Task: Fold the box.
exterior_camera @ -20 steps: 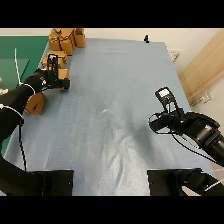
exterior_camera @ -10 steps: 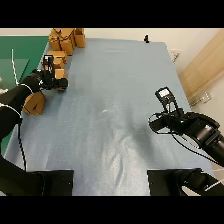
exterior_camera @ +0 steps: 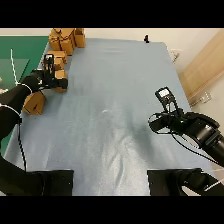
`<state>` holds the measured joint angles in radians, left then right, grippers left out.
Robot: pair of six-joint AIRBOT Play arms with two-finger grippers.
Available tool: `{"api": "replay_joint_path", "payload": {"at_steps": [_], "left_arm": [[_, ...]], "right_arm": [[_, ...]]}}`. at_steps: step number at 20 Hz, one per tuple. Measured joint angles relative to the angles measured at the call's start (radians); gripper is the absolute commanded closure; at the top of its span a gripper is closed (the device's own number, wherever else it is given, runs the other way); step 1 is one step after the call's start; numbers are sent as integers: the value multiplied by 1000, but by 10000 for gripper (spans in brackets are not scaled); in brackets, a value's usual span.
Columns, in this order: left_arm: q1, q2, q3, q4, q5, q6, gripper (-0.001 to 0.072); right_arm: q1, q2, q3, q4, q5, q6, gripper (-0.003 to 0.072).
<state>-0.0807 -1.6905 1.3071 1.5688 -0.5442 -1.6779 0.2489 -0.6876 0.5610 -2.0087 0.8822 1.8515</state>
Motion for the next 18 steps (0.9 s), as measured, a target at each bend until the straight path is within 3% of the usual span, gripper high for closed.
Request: {"api": "replay_joint_path", "payload": {"at_steps": [6, 9, 14, 18], "left_arm": [[0, 82, 51, 1, -32, 37, 22], [-20, 149, 113, -12, -108, 57, 22], [-160, 261, 176, -241, -236, 173, 23], [-363, 291, 188, -473, -370, 511, 23]], "right_arm": [[0, 0, 0, 5, 0, 0, 679], [0, 1, 0, 5, -1, 0, 679], [0, 0, 3, 22, -66, -10, 680], [0, -28, 56, 130, -126, -85, 680]]}}
